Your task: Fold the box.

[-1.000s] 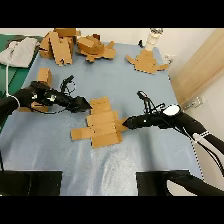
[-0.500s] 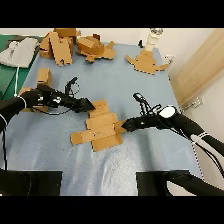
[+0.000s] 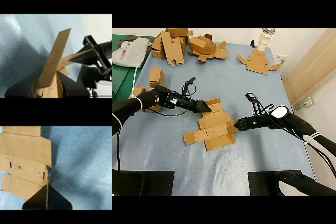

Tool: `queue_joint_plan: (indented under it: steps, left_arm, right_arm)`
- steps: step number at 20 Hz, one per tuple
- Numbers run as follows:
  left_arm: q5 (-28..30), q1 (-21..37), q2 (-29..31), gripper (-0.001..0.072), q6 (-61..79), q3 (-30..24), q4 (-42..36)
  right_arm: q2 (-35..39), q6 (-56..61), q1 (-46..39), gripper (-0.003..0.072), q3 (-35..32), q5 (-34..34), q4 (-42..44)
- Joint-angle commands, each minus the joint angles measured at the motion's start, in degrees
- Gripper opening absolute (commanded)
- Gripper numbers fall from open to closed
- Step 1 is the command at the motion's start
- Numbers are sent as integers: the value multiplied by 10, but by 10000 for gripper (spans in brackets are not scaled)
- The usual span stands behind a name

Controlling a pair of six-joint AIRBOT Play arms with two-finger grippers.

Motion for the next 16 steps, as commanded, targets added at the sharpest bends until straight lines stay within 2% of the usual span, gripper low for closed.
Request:
queue_joint_plan:
  steps: [1, 12, 13, 14, 16]
  left_arm:
    - [-14, -2, 0, 343, 15, 1, -2]
    - [-49, -4, 0, 340, 26, 1, -1]
    - [-49, -4, 0, 218, 26, 1, -1]
    - [-48, -4, 0, 42, 27, 1, -1]
    - [-47, -4, 0, 45, 30, 1, -1]
  right_arm:
    - [0, 0, 1, 5, 0, -2, 0]
    - [0, 0, 0, 5, 0, -24, -13]
    - [0, 0, 0, 6, 0, -25, -15]
    - [0, 0, 0, 6, 0, -26, -17]
    - [0, 0, 0, 6, 0, -26, -17]
